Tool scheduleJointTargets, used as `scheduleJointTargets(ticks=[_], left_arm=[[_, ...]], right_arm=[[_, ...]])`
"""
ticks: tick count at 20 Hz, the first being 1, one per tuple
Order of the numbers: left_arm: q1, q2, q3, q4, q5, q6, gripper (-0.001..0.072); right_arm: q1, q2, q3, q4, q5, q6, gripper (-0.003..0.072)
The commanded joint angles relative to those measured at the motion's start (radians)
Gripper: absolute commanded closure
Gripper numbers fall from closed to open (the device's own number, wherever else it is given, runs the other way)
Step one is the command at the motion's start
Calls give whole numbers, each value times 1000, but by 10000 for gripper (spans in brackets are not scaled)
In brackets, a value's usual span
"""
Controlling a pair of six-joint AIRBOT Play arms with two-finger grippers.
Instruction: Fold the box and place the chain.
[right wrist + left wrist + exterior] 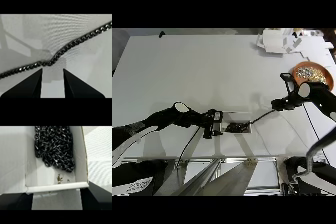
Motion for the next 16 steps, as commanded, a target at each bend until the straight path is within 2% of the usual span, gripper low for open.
scheduleJointTargets(ticks=[1, 3, 5, 8, 9, 10, 13, 16], left_arm=[[0, 1, 0, 0, 0, 0, 560], [0, 1, 0, 0, 0, 0, 560], [0, 1, 0, 0, 0, 0, 560], [0, 1, 0, 0, 0, 0, 560], [0, 1, 0, 0, 0, 0, 560], [0, 1, 0, 0, 0, 0, 560], [0, 1, 0, 0, 0, 0, 560], [0, 1, 0, 0, 0, 0, 560]], right_arm=[[1, -55, -3, 0, -31, 1, 387], [1, -72, -3, 0, -39, 1, 389], [1, -78, -3, 0, -42, 1, 469], [1, -92, -3, 1, -42, 1, 471], [1, -98, -3, 1, -39, 1, 539], [1, -101, -3, 1, -28, -1, 648], [1, -74, -3, -1, 11, -31, 664], [1, 29, -3, 0, 39, -37, 664]])
